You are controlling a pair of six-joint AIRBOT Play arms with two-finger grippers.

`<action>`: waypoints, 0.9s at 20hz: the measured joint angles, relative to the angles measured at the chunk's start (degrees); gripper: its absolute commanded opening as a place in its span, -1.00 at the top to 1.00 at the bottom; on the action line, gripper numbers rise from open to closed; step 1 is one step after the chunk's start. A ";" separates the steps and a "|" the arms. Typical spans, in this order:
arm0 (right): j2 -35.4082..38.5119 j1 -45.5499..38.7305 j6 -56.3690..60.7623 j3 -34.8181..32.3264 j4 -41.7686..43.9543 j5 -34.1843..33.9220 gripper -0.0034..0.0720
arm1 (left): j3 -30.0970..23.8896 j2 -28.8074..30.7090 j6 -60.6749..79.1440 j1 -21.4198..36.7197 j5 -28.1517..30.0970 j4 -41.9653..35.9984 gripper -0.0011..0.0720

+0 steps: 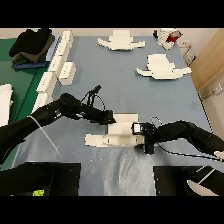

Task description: Fold the box.

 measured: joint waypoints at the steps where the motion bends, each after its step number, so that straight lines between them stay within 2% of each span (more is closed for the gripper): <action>1: 0.00 0.00 0.00 0.00 0.00 0.00 -0.41 | 0.07 -1.38 0.00 0.24 -0.24 -0.07 0.93; 5: 0.00 -0.02 0.04 -0.02 0.00 0.00 -0.41 | 0.31 -5.70 -0.02 0.66 -0.90 -0.20 0.93; 11: 0.00 -0.02 -0.02 -0.02 0.02 0.00 -0.41 | 0.39 -7.13 1.57 0.90 -1.20 -0.57 0.93; 14: 0.00 -0.02 -0.07 -0.02 0.00 0.00 -0.41 | 1.09 -4.92 5.27 0.87 -1.38 -0.61 0.94; 18: 0.00 0.00 -0.11 -0.02 0.02 0.02 -0.41 | 1.68 3.58 10.60 0.87 -2.25 -0.17 0.93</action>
